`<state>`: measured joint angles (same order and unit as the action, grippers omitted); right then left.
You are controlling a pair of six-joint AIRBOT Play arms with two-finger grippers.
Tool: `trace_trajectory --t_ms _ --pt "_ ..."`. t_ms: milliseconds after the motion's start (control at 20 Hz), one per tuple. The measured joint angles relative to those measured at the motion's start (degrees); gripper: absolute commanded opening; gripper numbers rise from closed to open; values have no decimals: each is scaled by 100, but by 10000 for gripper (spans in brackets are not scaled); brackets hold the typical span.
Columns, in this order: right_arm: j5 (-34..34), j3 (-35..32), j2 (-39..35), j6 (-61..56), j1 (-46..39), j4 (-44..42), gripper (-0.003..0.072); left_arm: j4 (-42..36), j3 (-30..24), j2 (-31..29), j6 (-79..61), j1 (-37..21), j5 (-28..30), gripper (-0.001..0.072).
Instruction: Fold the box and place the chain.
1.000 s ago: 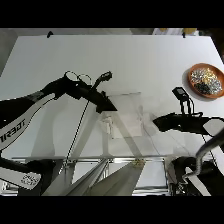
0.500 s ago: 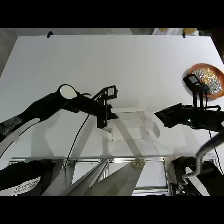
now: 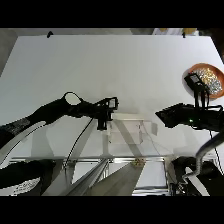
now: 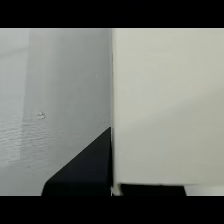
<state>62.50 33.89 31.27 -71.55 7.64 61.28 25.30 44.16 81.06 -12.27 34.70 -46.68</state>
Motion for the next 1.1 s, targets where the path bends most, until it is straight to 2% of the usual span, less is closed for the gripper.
trace_trajectory --t_ms 700,1100 --pt "2 0 0 2 0 326 406 -284 -9 409 -291 0 164 0" --pt "-26 0 0 2 0 341 406 -278 -9 455 -479 0 164 0"
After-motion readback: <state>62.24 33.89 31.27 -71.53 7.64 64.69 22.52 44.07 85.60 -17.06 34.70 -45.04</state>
